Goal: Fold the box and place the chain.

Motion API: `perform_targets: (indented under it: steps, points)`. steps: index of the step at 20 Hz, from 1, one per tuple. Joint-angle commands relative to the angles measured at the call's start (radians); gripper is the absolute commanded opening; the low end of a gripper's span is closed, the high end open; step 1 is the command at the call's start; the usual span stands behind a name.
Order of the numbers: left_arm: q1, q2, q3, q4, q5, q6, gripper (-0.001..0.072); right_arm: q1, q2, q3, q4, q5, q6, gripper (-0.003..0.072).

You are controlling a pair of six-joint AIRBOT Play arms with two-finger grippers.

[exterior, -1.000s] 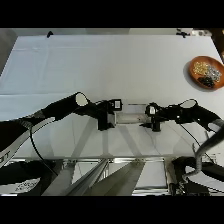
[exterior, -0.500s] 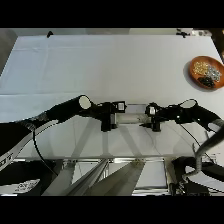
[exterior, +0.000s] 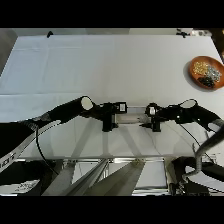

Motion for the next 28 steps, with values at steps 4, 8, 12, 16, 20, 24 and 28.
perform_targets:
  steps: [4,8,12,16,20,24,28]
  points:
    - [-0.007,-0.002,-0.001,0.001,-0.005,0.0,0.0278,0.0,0.0,0.0,0.0,-0.001,0.0,0.0461]
    - [-0.007,-0.002,-0.001,0.002,-0.007,0.0,0.0278,0.0,0.0,0.0,0.0,-0.001,0.0,0.0461]
    - [-0.007,-0.002,-0.001,0.002,-0.007,0.0,0.0277,0.0,0.0,0.0,0.0,-0.001,0.0,0.0461]
    - [-0.007,-0.002,-0.001,0.002,-0.007,0.0,0.0277,0.0,0.0,0.0,0.0,-0.001,0.0,0.0461]
    - [-0.007,-0.001,-0.001,0.002,-0.007,0.0,0.0277,0.0,0.0,0.0,0.0,-0.001,0.0,0.0461]
    - [-0.007,-0.001,-0.001,0.002,-0.007,0.0,0.0277,0.0,0.0,0.0,0.027,-0.083,-0.023,0.046]
    - [-0.007,-0.001,-0.001,0.002,-0.01,0.0,0.0277,0.0,0.0,0.0,0.053,-0.03,0.0,0.0426]
